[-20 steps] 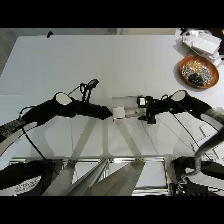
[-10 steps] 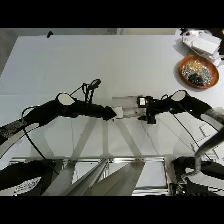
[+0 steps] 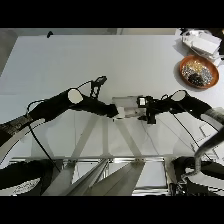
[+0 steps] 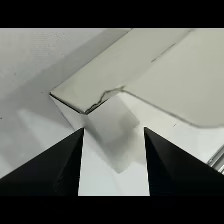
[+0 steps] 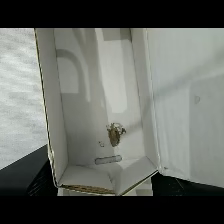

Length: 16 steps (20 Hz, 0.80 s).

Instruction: Fold the box and place the chain.

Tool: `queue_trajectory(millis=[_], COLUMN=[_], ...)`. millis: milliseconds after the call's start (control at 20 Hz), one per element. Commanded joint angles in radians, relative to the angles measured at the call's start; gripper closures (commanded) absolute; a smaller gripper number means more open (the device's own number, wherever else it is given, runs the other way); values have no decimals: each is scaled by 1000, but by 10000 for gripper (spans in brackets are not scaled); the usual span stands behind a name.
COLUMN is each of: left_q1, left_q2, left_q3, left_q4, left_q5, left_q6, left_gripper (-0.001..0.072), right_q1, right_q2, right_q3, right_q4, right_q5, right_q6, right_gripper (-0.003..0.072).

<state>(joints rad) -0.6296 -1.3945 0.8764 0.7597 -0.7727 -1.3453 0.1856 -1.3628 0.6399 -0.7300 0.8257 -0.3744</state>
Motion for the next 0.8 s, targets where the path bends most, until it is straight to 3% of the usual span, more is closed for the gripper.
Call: queue_trajectory(millis=[0, 250, 550, 750], left_q1=[-27, -59, -127, -155], left_q2=[-29, -42, -151, -198], left_q3=[67, 126, 272, 339], left_q4=[166, 281, 458, 499], left_q5=[-51, -73, -225, -273], left_q6=[-176, -334, -554, -663], left_gripper=[286, 286, 297, 299], right_q1=[0, 0, 0, 0], right_q2=[0, 0, 0, 0], right_q3=[0, 0, 0, 0], right_q4=[0, 0, 0, 0], right_q5=[0, 0, 0, 0], right_q6=[0, 0, 0, 0], right_gripper=[284, 284, 284, 284])
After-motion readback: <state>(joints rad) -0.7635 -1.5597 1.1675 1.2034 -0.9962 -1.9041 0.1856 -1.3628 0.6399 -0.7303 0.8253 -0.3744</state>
